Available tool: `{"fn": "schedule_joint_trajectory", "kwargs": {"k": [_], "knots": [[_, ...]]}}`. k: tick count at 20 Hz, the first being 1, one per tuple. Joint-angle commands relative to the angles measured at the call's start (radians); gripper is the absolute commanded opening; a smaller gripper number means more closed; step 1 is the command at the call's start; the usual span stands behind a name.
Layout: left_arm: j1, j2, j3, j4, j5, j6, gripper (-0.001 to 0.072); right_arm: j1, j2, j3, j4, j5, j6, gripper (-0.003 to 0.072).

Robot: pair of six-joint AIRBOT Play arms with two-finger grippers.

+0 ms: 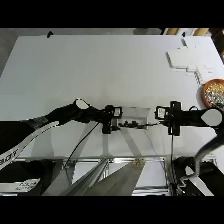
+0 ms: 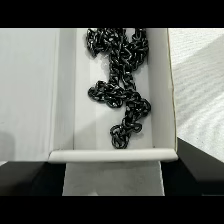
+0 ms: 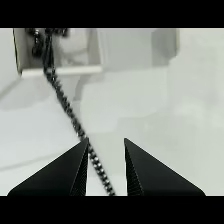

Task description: Fold the box and place the chain.

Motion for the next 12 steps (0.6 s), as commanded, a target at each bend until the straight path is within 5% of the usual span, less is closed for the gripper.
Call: {"fn": "schedule_joint_trajectory", "kwargs": {"k": [1,12], "knots": [[0.0,0.0,0.0,0.0,0.0,0.0,0.0311,-0.033,-0.093,-0.014,-0.051,-0.01,-0.093,0.0222],[0.0,0.0,0.0,0.0,0.0,0.0,0.0311,-0.033,-0.304,-0.014,-0.047,-0.127,-0.114,0.0221]]}}
